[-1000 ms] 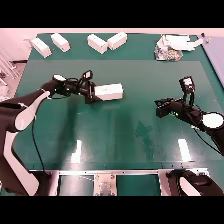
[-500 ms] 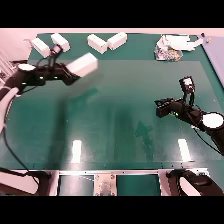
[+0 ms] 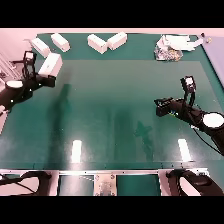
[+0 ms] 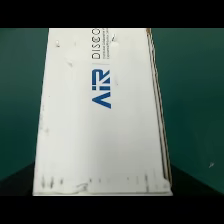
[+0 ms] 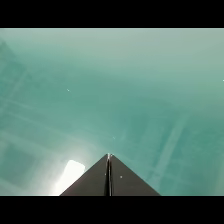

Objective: Fold the box and place the chain.

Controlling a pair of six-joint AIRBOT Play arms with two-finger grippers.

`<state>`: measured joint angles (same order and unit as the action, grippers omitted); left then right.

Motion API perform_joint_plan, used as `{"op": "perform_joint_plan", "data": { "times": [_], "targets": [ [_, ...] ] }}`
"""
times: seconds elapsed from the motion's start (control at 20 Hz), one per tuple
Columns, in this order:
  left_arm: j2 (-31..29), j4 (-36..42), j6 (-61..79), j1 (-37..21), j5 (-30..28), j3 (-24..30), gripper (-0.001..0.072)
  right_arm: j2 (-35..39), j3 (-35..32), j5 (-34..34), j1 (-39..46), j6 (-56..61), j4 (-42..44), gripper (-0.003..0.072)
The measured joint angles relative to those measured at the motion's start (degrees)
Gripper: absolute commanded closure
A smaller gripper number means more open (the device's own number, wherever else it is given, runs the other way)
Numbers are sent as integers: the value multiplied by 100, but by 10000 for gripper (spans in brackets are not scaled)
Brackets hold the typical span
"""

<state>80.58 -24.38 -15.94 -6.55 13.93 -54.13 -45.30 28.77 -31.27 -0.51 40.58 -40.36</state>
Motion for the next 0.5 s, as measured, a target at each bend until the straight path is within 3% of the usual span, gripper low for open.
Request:
{"op": "perform_joint_plan", "data": {
  "times": [0.2,0.25,0.3,0.4,0.5],
  "targets": [
    [79,-11,-151,-24,-511,424,684,0,0,2,0,-2,151,673],
    [116,-13,-170,-24,-564,474,408,0,0,0,0,0,179,673],
    [146,-13,-184,-20,-603,505,15,0,0,0,0,-2,188,673],
    [210,-13,-203,-17,-726,546,-11,0,0,0,0,-2,216,661],
    [240,-15,-201,-17,-835,564,-11,0,0,0,0,-2,225,544]
  ]
}}
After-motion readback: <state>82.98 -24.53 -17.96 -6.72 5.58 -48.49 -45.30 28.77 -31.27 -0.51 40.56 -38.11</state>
